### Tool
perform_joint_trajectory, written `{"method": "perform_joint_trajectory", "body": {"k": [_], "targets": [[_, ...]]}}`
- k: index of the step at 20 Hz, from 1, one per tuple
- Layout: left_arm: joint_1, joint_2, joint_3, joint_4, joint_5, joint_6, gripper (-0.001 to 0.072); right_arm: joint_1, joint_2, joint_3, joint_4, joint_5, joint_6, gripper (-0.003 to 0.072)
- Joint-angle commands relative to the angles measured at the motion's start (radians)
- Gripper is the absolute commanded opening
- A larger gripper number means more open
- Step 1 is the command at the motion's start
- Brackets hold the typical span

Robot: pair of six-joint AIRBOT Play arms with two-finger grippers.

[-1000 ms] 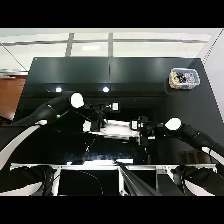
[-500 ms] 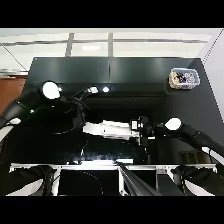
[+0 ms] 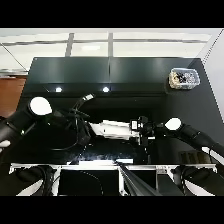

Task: Fold the box and place the chain.

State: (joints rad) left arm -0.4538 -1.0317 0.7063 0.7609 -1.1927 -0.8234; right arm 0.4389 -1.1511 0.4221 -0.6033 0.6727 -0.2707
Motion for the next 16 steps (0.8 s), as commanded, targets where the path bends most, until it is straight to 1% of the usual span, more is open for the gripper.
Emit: {"method": "perform_joint_trajectory", "body": {"k": [1, 4, 6, 8, 9, 11, 16], "targets": [[-0.089, 0.039, -0.107, -0.176, 0.333, 0.069, 0.0029, -0.001, 0.0, 0.0, 0.0, 0.0, 0.0, 0.0402], [-0.166, 0.015, -0.113, -0.18, 0.633, 0.08, 0.003, -0.001, 0.0, 0.0, 0.0, 0.0, 0.0, 0.0402], [-0.216, -0.025, -0.113, -0.178, 0.813, 0.081, 0.003, -0.001, 0.0, 0.0, 0.0, 0.0, 0.0, 0.0402], [-0.248, -0.077, -0.113, -0.174, 0.924, 0.097, 0.003, -0.001, 0.0, 0.0, 0.0, 0.0, 0.0, 0.0402], [-0.256, -0.1, -0.111, -0.173, 0.95, 0.1, 0.003, -0.001, 0.0, 0.0, 0.0, 0.0, 0.0, 0.0402], [-0.255, -0.125, -0.111, -0.17, 0.962, 0.1, 0.003, -0.001, 0.0, 0.0, 0.0, 0.0, 0.0, 0.0402], [-0.256, -0.129, -0.111, -0.167, 0.978, 0.1, 0.0031, -0.001, 0.0, 0.0, 0.0, 0.0, 0.0, 0.0402]]}}
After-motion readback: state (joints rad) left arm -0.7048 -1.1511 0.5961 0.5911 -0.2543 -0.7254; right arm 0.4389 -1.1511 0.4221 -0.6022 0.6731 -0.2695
